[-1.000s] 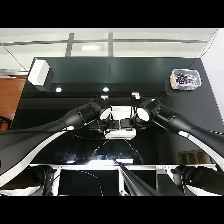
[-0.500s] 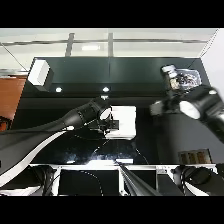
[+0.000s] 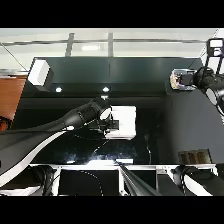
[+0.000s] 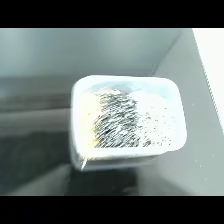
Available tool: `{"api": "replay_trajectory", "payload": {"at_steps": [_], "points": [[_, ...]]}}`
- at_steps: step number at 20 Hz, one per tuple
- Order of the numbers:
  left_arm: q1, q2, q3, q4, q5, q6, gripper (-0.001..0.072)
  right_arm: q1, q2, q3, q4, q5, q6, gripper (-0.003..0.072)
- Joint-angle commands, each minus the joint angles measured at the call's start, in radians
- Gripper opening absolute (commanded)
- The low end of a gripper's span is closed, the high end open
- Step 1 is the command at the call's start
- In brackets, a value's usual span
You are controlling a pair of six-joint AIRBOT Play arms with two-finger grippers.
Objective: Fold the box and place the chain.
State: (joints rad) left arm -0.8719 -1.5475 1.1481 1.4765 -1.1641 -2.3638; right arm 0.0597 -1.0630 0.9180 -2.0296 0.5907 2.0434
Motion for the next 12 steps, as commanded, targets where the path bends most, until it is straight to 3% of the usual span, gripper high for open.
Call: {"api": "replay_trajectory", "payload": {"at_steps": [1,4,8,10,12], "points": [[0.001,0.0,0.0,0.0,0.0,0.0,0.0023,-0.142,-0.204,0.098,0.124,-0.062,0.079,0.0715],[0.001,0.0,0.0,0.0,0.0,0.0,0.0023,-0.187,-0.396,0.291,0.305,0.038,-0.041,0.0714],[0.001,0.0,0.0,0.0,0.0,0.0,0.0023,-0.229,-0.64,0.564,0.464,0.292,-0.083,0.0712],[0.001,0.0,0.0,0.0,0.0,0.0,0.0023,-0.237,-0.718,0.653,0.525,0.376,-0.145,0.0707],[0.001,0.0,0.0,0.002,0.004,0.0,0.0023,-0.238,-0.752,0.687,0.526,0.384,-0.145,0.0705]]}}
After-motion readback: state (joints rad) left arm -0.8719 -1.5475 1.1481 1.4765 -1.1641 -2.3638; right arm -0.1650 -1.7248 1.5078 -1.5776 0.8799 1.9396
